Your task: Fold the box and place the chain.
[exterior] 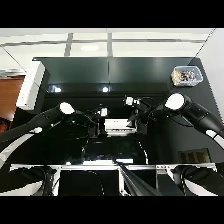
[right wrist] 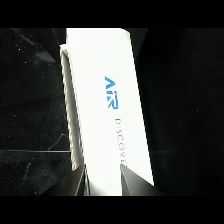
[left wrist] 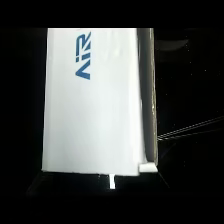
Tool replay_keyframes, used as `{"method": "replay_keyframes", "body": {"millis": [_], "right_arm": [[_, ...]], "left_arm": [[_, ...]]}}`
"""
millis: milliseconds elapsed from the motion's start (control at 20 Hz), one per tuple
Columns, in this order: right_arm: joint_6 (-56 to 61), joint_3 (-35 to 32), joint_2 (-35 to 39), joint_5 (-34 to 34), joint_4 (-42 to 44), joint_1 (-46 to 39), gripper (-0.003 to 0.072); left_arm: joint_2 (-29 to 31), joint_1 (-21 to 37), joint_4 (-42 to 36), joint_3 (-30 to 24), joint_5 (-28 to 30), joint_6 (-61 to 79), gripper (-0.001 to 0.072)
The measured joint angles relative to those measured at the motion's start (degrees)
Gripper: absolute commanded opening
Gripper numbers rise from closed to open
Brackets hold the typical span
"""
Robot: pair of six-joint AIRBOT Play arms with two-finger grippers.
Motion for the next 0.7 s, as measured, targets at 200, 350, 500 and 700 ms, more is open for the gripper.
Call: {"method": "replay_keyframes", "body": {"millis": [200,350,500,700], "right_arm": [[0.0,-0.1,0.0,0.0,-0.1,0.0,0.0242],[0.0,-0.1,0.0,0.1,-1.2,0.0,0.0243],[0.0,-0.1,0.0,0.2,-1.9,0.0,0.0288],[0.2,-0.3,0.0,0.3,-2.5,0.0,0.0314]], "left_arm": [[0.0,0.0,0.0,0.0,0.0,0.0,0.0461],[0.0,0.0,0.0,0.0,0.0,0.0,0.0461],[0.0,0.0,0.0,0.0,0.0,0.0,0.0461],[0.0,0.0,0.0,0.0,0.0,0.0,0.0461]]}}
